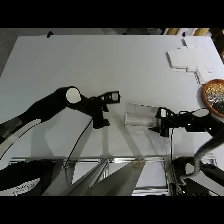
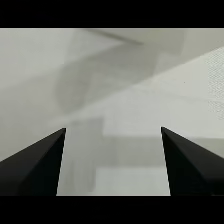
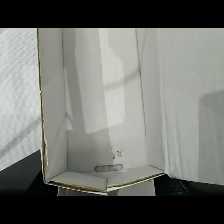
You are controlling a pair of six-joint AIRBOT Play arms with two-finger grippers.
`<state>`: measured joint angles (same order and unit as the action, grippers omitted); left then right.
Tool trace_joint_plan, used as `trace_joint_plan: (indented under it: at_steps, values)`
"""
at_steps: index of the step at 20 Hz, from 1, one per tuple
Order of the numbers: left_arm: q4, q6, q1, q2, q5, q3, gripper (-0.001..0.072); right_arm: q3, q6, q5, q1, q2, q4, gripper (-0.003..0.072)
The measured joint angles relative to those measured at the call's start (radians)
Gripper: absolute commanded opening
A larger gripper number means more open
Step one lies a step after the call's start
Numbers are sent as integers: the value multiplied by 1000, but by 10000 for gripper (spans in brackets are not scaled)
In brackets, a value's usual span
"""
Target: Fold the box and place the chain.
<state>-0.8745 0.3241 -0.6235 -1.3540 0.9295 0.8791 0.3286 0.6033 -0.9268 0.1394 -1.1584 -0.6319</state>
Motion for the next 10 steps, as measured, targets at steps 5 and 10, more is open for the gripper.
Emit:
trace_joint_plan:
  at_steps: [5,10]
  values:
    - [254,-472,13,-68,-77,-42,656,0,0,0,0,0,0,459]
    - [341,-628,35,-110,-103,-50,658,0,0,0,0,0,0,459]
